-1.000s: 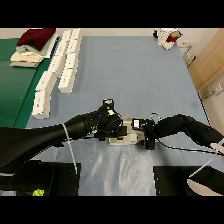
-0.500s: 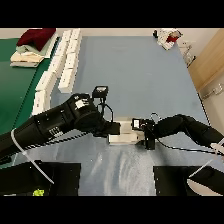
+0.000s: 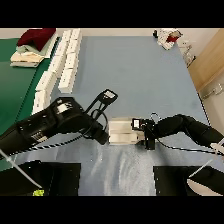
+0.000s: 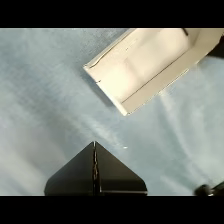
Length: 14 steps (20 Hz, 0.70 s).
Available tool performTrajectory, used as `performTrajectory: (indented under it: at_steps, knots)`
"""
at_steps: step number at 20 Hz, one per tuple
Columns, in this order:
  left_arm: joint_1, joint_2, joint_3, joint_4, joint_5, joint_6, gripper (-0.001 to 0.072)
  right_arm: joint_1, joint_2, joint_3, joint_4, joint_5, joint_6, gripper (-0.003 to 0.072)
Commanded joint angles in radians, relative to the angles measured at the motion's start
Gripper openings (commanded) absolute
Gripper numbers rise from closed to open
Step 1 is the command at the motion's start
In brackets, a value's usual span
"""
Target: Fold the box.
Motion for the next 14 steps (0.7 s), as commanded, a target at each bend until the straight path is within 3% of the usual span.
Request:
performTrajectory:
  at_steps: [1,2,3,4,8,11,14]
  knots:
    - [0.137,0.152,-0.172,-0.184,0.123,0.543,0.0017,0.000,0.000,0.000,0.000,0.000,0.000,0.0428]
    - [0.193,0.185,-0.221,-0.235,0.151,0.703,0.0066,0.000,0.000,0.000,0.000,0.000,0.000,0.0428]
    - [0.243,0.207,-0.266,-0.273,0.187,0.821,0.0506,0.001,0.000,0.000,0.000,0.000,0.000,0.0428]
    - [0.286,0.215,-0.304,-0.311,0.238,0.887,0.0688,0.000,0.000,0.000,0.000,0.000,0.000,0.0428]
    - [0.420,0.172,-0.410,-0.591,0.362,1.257,0.0687,0.000,0.000,0.000,0.000,0.000,0.000,0.0428]
    - [0.438,0.075,-0.467,-0.831,0.432,1.654,0.0686,0.000,0.000,0.000,0.000,0.000,0.000,0.0428]
    - [0.438,-0.031,-0.502,-0.958,0.488,1.865,0.0686,0.000,0.000,0.000,0.000,0.000,0.000,0.0428]
